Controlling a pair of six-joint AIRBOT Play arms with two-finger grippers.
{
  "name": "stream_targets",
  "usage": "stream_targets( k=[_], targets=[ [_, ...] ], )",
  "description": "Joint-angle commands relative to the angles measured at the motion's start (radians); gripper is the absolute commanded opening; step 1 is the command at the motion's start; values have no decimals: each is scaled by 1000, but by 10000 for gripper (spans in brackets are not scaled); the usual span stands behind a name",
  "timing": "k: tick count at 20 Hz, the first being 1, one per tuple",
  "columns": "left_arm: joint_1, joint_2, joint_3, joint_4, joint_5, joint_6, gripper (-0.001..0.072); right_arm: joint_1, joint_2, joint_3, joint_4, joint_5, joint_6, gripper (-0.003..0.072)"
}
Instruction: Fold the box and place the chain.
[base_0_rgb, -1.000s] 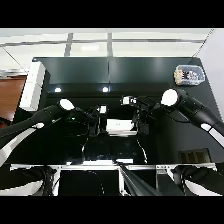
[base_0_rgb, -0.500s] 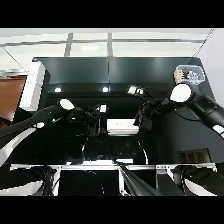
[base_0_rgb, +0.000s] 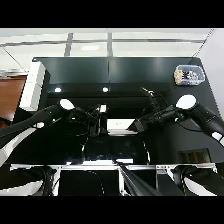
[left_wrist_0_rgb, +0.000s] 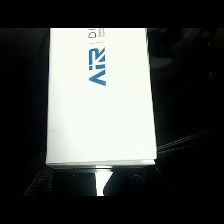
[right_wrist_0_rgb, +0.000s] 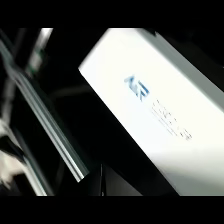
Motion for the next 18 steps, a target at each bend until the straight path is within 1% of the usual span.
stream_targets(
  k=[1,6,9,12,18],
  targets=[
    [0,-1,0,0,-2,0,443,-1,-18,-76,218,-110,19,13],
    [0,-1,0,0,-2,0,443,1,-76,-79,207,-147,26,13],
    [0,-1,0,0,-1,0,443,1,-109,-79,142,-151,35,13],
    [0,-1,0,0,-1,0,443,1,-116,-79,68,-155,60,13],
    [0,-1,0,0,-1,0,443,1,-116,-79,58,-203,59,13]
  ],
)
